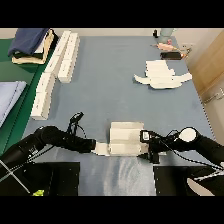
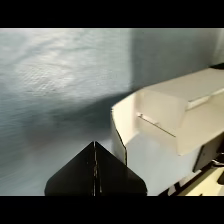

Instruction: Fold the box.

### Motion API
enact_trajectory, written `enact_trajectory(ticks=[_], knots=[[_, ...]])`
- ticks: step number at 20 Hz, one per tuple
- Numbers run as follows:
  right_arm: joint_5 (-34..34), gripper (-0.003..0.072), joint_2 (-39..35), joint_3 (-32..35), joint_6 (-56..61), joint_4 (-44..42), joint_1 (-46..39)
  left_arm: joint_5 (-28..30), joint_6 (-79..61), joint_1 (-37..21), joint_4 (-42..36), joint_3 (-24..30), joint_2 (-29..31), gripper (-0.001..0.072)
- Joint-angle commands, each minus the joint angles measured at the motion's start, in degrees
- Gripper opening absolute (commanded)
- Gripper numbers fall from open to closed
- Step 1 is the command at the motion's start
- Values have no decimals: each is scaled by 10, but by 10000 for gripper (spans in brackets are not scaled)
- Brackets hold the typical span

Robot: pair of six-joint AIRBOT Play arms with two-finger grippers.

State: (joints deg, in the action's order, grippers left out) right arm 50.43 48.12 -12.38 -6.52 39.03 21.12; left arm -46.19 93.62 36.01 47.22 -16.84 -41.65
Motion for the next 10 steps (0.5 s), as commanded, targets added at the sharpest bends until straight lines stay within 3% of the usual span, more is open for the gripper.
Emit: enact_trajectory(ticks=[1, 4, 9, 10], knots=[[0, 592, 0, 0, 0, 0, 0, 70, -5, 70, -56, 6, -1, 17], [0, 592, 0, 0, 0, 0, 0, 103, -6, 104, -61, -2, 0, 18], [0, 592, 0, 0, 0, 0, 0, 100, -8, 100, -51, -24, 0, 24], [0, 592, 0, 0, 0, 0, 0, 100, -8, 100, -51, -24, 0, 223]])
